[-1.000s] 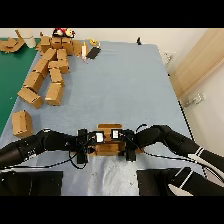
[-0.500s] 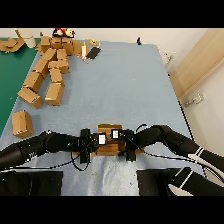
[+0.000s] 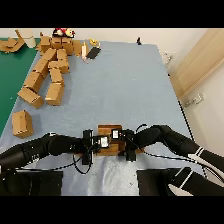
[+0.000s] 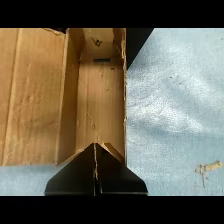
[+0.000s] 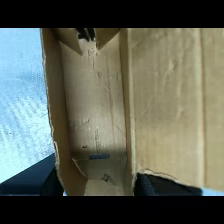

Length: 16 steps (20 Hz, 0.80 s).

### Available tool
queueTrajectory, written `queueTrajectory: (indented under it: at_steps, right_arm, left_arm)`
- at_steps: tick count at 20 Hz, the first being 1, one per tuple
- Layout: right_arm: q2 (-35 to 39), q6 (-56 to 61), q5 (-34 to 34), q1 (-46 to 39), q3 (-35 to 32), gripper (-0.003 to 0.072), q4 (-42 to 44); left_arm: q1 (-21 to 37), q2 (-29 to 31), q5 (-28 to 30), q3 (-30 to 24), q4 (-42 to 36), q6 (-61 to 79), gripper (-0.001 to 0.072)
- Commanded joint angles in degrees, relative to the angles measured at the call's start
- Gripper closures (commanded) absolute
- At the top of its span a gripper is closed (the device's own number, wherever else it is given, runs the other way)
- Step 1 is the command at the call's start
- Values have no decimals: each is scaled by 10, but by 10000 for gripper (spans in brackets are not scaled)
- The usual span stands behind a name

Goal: Fold the box.

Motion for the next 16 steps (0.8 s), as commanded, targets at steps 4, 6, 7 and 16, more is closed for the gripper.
queueTrajectory:
  at_steps: [4,6,7,16]
  right_arm:
    - [0,0,0,0,0,212,0]
    - [0,0,0,0,0,212,0]
    - [0,0,0,0,0,212,0]
    - [0,0,0,0,0,212,0]
  left_arm:
    - [-7,-5,11,1,-4,-7,300]
    - [-7,-5,11,1,-4,-7,299]
    - [-7,-5,11,1,-4,-7,298]
    - [-7,-4,10,1,-4,-22,121]
